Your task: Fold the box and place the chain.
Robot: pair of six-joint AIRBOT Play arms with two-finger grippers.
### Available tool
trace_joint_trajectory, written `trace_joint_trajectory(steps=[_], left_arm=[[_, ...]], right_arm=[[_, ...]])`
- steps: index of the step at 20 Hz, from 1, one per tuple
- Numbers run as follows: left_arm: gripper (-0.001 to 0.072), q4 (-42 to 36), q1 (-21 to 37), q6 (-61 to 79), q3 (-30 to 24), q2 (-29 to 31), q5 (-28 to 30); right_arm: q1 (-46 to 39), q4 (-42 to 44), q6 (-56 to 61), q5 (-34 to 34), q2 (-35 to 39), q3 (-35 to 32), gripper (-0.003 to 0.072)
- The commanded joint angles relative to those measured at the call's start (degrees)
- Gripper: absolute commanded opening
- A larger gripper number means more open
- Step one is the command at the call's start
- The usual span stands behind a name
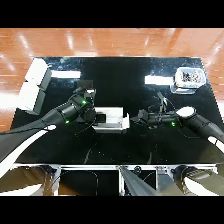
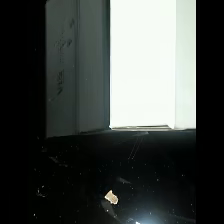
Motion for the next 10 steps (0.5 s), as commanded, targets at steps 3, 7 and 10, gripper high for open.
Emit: trace_joint_trajectory(steps=[3, 7, 10], left_arm=[[0.0027, 0.0, 0.04, -0.04, 0.0, 0.02, 0.07], [0.0027, -0.02, 0.02, -0.07, 0.0, 0.02, 0.07], [0.0027, -0.2, -0.02, -0.07, 0.0, 0.02, 0.07]], right_arm=[[3.8, 2.05, -1.46, 0.81, -0.02, 2.99, 0.0569], [8.22, 1.62, -1.42, -2.27, -0.02, 5.16, 0.0571], [10.16, 0.87, -0.46, -4.28, -0.07, 5.75, 0.0569]])
